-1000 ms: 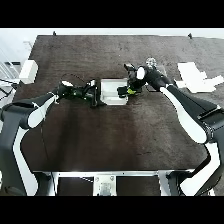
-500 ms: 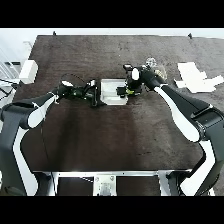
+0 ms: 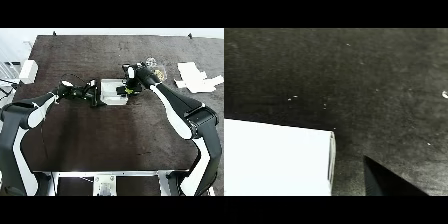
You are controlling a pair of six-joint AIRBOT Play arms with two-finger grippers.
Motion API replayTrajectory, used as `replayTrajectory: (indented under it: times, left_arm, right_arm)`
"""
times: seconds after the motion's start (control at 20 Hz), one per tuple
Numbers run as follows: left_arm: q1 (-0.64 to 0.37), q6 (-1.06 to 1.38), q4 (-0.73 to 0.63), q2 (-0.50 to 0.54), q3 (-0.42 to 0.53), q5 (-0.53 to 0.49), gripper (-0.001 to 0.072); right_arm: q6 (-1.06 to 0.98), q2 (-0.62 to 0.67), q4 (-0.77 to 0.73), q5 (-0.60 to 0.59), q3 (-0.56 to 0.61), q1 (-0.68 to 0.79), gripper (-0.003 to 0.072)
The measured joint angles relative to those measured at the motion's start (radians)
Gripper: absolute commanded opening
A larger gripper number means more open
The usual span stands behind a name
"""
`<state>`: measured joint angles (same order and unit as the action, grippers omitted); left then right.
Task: Fold the box and place the chain.
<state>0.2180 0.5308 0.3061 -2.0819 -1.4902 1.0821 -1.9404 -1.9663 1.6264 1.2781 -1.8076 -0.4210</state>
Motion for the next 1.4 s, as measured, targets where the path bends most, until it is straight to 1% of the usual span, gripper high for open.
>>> replayTrajectory:
  times: [0.05, 0.1, 0.25, 0.3, 0.4, 0.45, 0.5, 0.55, 0.6, 0.65, 0.75, 0.8, 0.85, 0.9, 1.05, 1.1, 1.15, 1.4]
  left_arm:
    - [0.0, 0.0, 0.0, 0.0, 0.0, 0.0, 0.028]
    - [0.0, 0.0, 0.0, 0.0, 0.0, 0.0, 0.0279]
    - [0.0, 0.0, 0.0, 0.0, 0.0, 0.0, 0.0279]
    - [0.0, 0.0, 0.0, 0.0, 0.0, 0.0, 0.0279]
    - [0.0, 0.0, 0.0, 0.0, 0.0, 0.0, 0.0279]
    - [0.0, 0.001, 0.0, 0.0, 0.0, 0.0, 0.0279]
    - [0.0, 0.001, 0.0, 0.0, 0.0, 0.0, 0.0279]
    - [0.0, 0.001, 0.0, 0.0, 0.0, 0.0, 0.0279]
    - [0.0, 0.0, 0.0, 0.0, 0.0, 0.0, 0.0279]
    - [0.0, -0.001, 0.0, 0.0, 0.0, 0.0, 0.0279]
    - [0.0, -0.002, -0.001, 0.0, 0.0, 0.0, 0.0279]
    - [0.0, -0.002, -0.001, 0.0, 0.0, 0.0, 0.0279]
    - [0.0, 0.001, 0.0, 0.0, 0.0, 0.0, 0.0279]
    - [0.0, 0.002, 0.001, 0.0, 0.0, 0.001, 0.028]
    - [-0.001, 0.002, 0.002, 0.0, 0.0, 0.003, 0.0279]
    - [-0.001, 0.001, 0.001, 0.0, 0.0, 0.003, 0.0279]
    - [-0.001, 0.001, 0.001, 0.0, 0.0, 0.002, 0.0279]
    - [-0.001, 0.0, 0.0, 0.0, 0.0, 0.0, 0.0279]
  right_arm:
    - [-0.009, -0.003, 0.008, 0.006, -0.003, 0.0, 0.0391]
    - [-0.016, -0.004, 0.014, 0.013, -0.006, 0.0, 0.0364]
    - [-0.031, -0.008, 0.023, 0.02, -0.01, -0.003, 0.0363]
    - [-0.035, -0.008, 0.026, 0.024, -0.011, -0.006, 0.0348]
    - [-0.038, -0.01, 0.019, 0.029, -0.011, -0.011, 0.0219]
    - [-0.039, -0.01, 0.013, 0.033, -0.011, -0.015, 0.0188]
    - [-0.04, -0.01, 0.006, 0.038, -0.011, -0.018, 0.0098]
    - [-0.04, -0.011, 0.002, 0.038, -0.011, -0.021, 0.0074]
    - [-0.047, -0.012, 0.001, 0.039, -0.011, -0.023, 0.0029]
    - [-0.048, -0.013, -0.002, 0.039, -0.012, -0.025, 0.0017]
    - [-0.047, -0.019, -0.01, 0.04, -0.013, -0.029, 0.0017]
    - [-0.047, -0.022, -0.013, 0.04, -0.013, -0.03, 0.0115]
    - [-0.039, -0.025, -0.02, 0.04, -0.012, -0.031, 0.0345]
    - [-0.038, -0.031, -0.025, 0.045, -0.013, -0.033, 0.0428]
    - [-0.039, -0.03, -0.03, 0.049, -0.017, -0.031, 0.043]
    - [-0.039, -0.029, -0.031, 0.049, -0.019, -0.031, 0.0456]
    - [-0.041, -0.025, -0.053, 0.039, -0.023, -0.031, 0.0459]
    - [-0.04, 0.022, -0.042, 0.053, -0.029, -0.031, 0.046]
